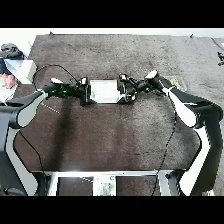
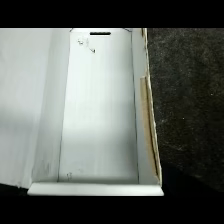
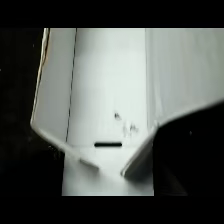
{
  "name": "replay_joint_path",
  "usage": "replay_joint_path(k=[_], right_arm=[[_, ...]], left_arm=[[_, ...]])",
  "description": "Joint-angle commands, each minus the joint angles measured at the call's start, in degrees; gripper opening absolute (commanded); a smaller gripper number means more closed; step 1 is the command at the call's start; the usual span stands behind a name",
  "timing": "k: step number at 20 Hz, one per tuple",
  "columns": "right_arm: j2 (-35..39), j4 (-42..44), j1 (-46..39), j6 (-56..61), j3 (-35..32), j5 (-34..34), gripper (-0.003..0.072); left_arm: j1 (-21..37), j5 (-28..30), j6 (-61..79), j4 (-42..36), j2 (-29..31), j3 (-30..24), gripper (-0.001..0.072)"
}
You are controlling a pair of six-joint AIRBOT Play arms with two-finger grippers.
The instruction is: Fold the box and place the chain.
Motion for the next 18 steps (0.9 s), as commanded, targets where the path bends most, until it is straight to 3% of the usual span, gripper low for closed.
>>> replay_joint_path(k=[1, 10, 13, 14, 15, 18], right_arm=[[1.4, -1.8, -1.3, 0.3, 0.0, 2.0, 0.0598], [7.8, 2.1, -4.1, 0.3, 0.0, 3.5, 0.0578], [8.0, 12.0, -4.0, 0.3, 0.0, 7.2, 0.0142], [8.0, 14.4, -3.6, 0.3, 0.0, 7.6, 0.0038], [8.0, 16.2, -2.9, 0.3, 0.0, 7.6, -0.0013], [7.6, 16.2, 0.2, 0.3, 0.0, 2.1, -0.0014]], left_arm=[[0.0, -0.2, 0.0, 0.3, 0.0, 0.0, 0.0205], [0.0, 0.3, 0.0, 0.4, 0.1, 0.0, 0.0205], [0.0, 0.3, 0.1, 0.5, 0.1, 0.0, 0.0205], [0.0, 0.3, 0.0, 0.5, 0.1, 0.0, 0.0205], [0.0, 0.2, 0.0, 0.5, 0.1, 0.0, 0.0205], [0.0, 0.2, 0.0, 0.5, 0.1, 0.0, 0.0205]])
